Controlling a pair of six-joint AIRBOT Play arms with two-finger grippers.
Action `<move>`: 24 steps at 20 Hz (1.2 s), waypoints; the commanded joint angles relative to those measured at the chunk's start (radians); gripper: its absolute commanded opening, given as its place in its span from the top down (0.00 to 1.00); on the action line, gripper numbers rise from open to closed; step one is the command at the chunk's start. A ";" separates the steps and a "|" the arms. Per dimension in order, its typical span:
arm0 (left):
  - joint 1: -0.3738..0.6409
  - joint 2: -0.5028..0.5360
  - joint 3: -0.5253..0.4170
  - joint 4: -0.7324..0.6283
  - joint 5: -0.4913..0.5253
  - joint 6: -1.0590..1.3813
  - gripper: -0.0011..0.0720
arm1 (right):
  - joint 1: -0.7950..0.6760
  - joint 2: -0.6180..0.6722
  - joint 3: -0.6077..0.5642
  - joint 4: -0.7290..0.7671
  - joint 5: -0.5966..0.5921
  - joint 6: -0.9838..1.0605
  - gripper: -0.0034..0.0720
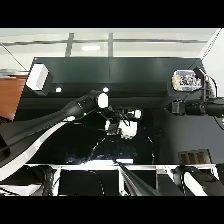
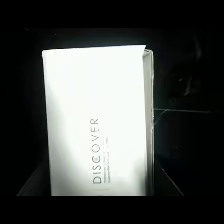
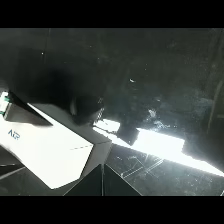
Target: Fold the box and place the chain.
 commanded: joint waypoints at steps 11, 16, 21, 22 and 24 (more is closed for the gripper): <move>-0.009 0.054 0.001 0.216 0.055 -0.272 0.61 | -0.001 0.000 0.001 0.000 -0.016 0.002 0.94; 0.209 0.194 0.000 0.457 -0.096 -0.698 0.60 | -0.001 0.000 0.001 0.000 -0.016 0.009 0.94; 0.684 0.235 0.000 0.562 -0.335 -1.032 0.59 | -0.001 0.000 0.001 0.000 -0.017 0.013 0.94; 0.794 0.236 -0.003 0.560 -0.344 -1.066 0.59 | -0.001 0.000 0.001 0.000 -0.017 0.013 0.94; 0.987 0.234 -0.006 0.541 -0.327 -1.114 0.59 | -0.001 0.000 0.001 0.000 -0.023 0.013 0.94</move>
